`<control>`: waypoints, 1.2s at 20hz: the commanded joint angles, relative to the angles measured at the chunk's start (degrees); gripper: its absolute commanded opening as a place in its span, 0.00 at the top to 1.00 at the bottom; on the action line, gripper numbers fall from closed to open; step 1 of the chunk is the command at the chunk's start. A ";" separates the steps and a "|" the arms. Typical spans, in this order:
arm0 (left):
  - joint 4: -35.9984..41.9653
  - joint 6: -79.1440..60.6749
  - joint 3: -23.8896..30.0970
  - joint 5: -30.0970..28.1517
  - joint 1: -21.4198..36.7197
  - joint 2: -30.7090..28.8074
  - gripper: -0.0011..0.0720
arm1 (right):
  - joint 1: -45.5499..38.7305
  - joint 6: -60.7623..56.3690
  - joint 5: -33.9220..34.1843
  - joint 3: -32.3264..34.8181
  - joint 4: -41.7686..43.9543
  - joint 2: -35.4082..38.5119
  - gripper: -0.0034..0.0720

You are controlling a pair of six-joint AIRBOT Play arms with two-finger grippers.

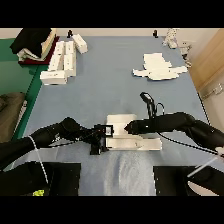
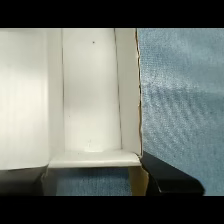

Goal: Fold the box.

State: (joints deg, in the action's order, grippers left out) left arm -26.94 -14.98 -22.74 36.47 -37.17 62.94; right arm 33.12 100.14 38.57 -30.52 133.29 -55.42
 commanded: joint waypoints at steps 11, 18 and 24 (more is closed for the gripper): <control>0.00 0.00 -0.04 0.00 0.00 -0.04 0.34 | 0.11 -0.68 2.62 -1.77 -0.68 -7.19 0.96; -0.02 -0.02 -0.04 0.00 0.00 -0.04 0.34 | 0.11 -0.02 3.78 -1.90 -2.05 0.61 0.96; 0.00 -0.02 -0.04 0.02 0.00 -0.04 0.34 | 0.11 5.40 10.95 -1.90 -9.44 8.04 0.96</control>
